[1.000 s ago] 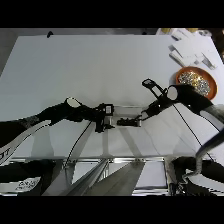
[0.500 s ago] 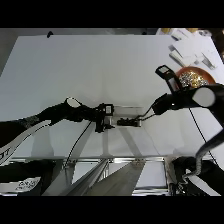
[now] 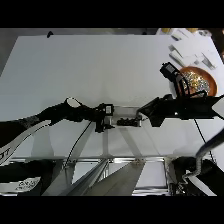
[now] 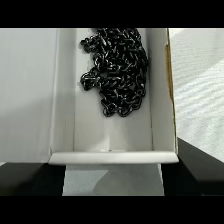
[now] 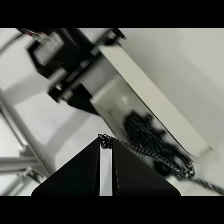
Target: Fold the box and place the chain.
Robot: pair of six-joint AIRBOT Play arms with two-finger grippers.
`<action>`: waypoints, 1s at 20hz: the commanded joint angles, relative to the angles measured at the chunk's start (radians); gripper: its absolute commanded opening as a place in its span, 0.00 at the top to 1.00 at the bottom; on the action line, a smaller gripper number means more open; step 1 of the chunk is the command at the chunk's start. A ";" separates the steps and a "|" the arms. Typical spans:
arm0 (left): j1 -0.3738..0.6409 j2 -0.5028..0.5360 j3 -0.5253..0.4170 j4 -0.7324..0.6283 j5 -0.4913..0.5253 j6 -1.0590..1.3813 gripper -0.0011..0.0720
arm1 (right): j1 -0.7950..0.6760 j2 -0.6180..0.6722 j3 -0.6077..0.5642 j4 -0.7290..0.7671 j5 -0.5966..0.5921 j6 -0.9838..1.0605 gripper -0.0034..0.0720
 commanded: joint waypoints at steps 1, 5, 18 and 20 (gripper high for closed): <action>0.000 0.001 0.000 0.000 0.000 0.000 0.83 | 0.106 -0.003 -0.002 0.071 -0.126 -0.038 0.93; 0.000 0.001 0.000 0.000 0.000 0.000 0.83 | 0.212 -0.085 -0.006 0.063 -0.248 -0.037 0.93; 0.000 0.000 0.000 0.000 0.000 0.000 0.83 | 0.127 -0.256 0.055 -0.015 -0.174 -0.021 0.71; 0.000 0.001 0.000 0.000 0.000 0.000 0.83 | 0.037 -0.252 0.139 -0.016 -0.076 -0.026 0.72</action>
